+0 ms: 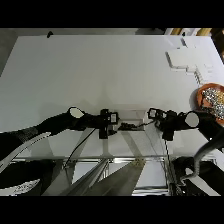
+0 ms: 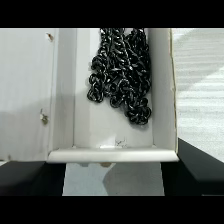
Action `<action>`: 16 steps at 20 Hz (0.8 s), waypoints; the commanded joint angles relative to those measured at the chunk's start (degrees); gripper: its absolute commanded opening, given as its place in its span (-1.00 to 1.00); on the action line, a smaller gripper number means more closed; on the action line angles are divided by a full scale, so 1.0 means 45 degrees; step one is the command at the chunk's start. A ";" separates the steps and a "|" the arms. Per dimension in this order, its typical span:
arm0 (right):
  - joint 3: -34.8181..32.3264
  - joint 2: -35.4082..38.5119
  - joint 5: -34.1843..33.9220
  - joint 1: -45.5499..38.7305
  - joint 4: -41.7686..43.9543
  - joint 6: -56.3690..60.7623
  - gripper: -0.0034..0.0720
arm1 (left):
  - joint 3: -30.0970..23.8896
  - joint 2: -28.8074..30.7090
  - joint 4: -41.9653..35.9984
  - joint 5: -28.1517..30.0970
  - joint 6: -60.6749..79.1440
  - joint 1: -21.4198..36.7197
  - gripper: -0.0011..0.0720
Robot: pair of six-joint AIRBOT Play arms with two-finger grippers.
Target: Fold the box and place the chain.
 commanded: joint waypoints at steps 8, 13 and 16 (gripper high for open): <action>0.0005 -0.0301 0.0194 0.0000 0.0301 0.0005 -0.86 | 0.0000 0.0005 0.0000 0.0005 0.0000 0.0005 -0.41; 0.0005 0.2035 0.0549 0.0005 0.1093 0.0010 -0.87 | 0.0000 0.0005 0.0000 0.0000 0.0000 0.0005 -0.41; 0.0005 0.3570 0.0636 0.0005 0.4804 -0.0622 -0.87 | 0.0000 0.0005 0.0000 0.0005 0.0000 0.0005 -0.41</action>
